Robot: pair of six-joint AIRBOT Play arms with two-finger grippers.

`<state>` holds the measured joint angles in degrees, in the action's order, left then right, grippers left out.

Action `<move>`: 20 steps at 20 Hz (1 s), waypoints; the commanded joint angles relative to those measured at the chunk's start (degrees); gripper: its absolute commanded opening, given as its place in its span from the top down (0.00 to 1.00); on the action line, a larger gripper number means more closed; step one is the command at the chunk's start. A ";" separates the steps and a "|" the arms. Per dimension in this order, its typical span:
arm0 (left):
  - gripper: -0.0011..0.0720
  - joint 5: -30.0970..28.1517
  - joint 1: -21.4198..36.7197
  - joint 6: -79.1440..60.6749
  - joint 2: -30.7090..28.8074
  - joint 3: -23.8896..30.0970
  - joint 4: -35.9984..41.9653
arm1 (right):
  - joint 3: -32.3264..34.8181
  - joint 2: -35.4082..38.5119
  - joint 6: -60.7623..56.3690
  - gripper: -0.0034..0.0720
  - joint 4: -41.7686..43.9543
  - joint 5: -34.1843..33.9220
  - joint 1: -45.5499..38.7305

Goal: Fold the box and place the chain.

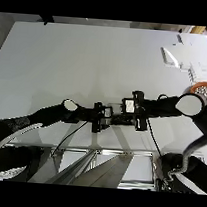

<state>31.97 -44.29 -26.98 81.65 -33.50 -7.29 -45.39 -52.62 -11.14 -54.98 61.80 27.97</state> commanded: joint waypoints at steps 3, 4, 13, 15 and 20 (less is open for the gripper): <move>0.56 0.00 -0.02 -0.02 -0.04 0.02 -0.02 | -16.41 -9.22 -13.53 0.93 -14.58 4.85 0.04; 0.56 0.00 -0.02 -0.02 -0.04 0.02 -0.02 | -17.73 -11.45 -13.53 0.93 -15.37 4.02 0.04; 0.56 0.00 -0.02 0.00 -0.04 0.02 -0.02 | -16.59 -20.09 -13.90 0.82 -13.90 7.72 0.07; 0.56 0.00 -0.02 -0.02 -0.04 0.02 -0.02 | -14.78 -19.21 -13.90 0.80 -11.74 8.13 0.07; 0.56 0.00 -0.02 -0.02 -0.04 0.02 -0.02 | -8.87 -14.75 -13.68 0.72 -10.08 7.56 2.40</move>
<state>31.97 -44.29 -26.98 81.65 -33.50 -7.31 -57.01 -69.36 -24.91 -66.11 68.93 29.17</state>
